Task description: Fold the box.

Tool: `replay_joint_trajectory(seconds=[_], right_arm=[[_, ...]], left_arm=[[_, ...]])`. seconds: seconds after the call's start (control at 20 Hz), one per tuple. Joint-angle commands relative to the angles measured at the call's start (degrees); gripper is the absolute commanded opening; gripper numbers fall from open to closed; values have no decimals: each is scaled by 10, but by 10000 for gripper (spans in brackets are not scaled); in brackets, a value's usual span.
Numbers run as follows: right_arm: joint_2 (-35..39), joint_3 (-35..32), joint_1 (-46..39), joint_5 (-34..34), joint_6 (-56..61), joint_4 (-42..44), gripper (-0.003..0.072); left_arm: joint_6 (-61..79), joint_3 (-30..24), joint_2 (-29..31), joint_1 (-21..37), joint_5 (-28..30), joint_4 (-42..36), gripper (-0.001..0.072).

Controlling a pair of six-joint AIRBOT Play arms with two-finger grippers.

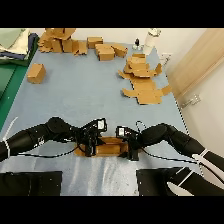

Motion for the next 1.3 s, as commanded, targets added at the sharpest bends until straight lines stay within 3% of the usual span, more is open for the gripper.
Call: replay_joint_trajectory(seconds=[0.0,0.15,0.3,0.7,0.75,1.0,1.1,1.25], right_arm=[[2,0,0,-2,5,-6,713],[-9,-1,1,2,4,-1,700],[-14,-1,2,13,-1,11,614],[-30,-1,17,17,-3,9,612],[-31,-1,17,17,-3,9,562],[-31,-1,17,17,-3,-2,558],[-31,-1,17,12,-3,-3,494],[-31,-1,17,10,-3,-11,494]], left_arm=[[0,0,0,0,0,0,12],[0,0,0,0,0,0,12],[0,0,0,0,0,0,12],[0,0,0,0,0,0,12],[0,0,0,0,0,0,13],[0,0,0,0,0,0,12],[0,0,0,0,0,0,13],[0,0,0,0,0,0,12]])
